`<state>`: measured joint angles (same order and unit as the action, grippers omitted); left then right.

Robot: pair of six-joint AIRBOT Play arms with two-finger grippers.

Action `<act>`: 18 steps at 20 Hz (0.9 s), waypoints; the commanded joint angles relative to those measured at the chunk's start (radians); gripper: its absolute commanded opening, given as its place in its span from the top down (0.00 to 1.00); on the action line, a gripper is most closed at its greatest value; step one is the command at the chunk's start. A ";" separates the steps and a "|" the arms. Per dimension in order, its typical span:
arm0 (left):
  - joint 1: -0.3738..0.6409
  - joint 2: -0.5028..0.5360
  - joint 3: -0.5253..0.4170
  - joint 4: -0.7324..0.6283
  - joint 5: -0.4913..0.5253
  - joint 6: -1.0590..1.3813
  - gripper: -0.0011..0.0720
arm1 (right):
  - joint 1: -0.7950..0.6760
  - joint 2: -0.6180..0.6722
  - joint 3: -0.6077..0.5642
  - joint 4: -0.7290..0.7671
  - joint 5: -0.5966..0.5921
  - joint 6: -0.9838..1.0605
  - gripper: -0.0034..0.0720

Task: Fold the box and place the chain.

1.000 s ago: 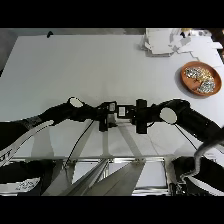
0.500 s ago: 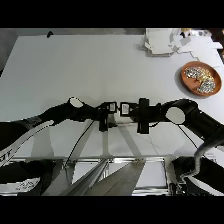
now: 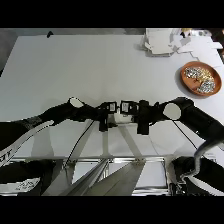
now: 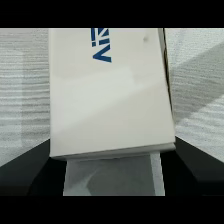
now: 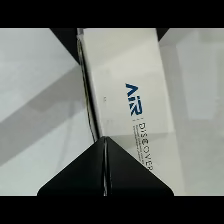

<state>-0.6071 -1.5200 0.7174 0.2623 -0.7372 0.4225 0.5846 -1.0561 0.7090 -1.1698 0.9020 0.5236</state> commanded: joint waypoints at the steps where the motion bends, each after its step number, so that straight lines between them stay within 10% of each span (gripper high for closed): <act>1: 0.001 0.001 0.000 0.000 0.000 -0.001 0.64 | -0.001 -0.012 -0.001 0.000 0.034 0.000 0.93; 18: 0.001 0.001 0.000 0.000 0.000 -0.001 0.64 | -0.001 -0.045 -0.052 -0.012 0.003 -0.001 0.93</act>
<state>-0.6071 -1.5200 0.7170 0.2626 -0.7357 0.4221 0.5838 -1.1000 0.6659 -1.1740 0.8993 0.5224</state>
